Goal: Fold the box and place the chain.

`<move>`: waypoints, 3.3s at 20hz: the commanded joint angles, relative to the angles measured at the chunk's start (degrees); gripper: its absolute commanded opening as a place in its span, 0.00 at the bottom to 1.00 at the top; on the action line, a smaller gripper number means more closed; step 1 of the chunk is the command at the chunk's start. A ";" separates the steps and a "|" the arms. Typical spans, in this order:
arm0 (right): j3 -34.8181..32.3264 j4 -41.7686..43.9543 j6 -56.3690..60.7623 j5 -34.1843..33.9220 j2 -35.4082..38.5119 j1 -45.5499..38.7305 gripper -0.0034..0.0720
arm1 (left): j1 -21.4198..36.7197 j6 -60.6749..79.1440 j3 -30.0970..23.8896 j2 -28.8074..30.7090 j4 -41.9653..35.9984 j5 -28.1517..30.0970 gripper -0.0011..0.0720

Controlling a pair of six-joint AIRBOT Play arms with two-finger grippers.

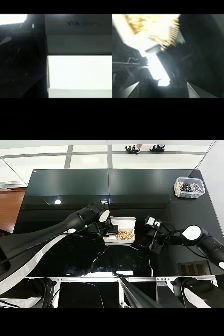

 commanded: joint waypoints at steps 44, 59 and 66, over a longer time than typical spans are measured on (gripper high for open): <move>7.61 7.39 5.75 7.43 10.47 -0.90 0.07 | 0.04 0.00 0.02 -0.04 -0.02 -0.02 0.05; 7.56 8.28 16.70 8.11 10.71 -6.43 0.55 | 0.15 0.24 0.04 -1.22 -2.93 -1.05 0.05; 7.56 8.04 16.72 10.47 10.71 -6.45 0.55 | -0.96 -0.76 7.08 2.21 4.26 -7.80 0.91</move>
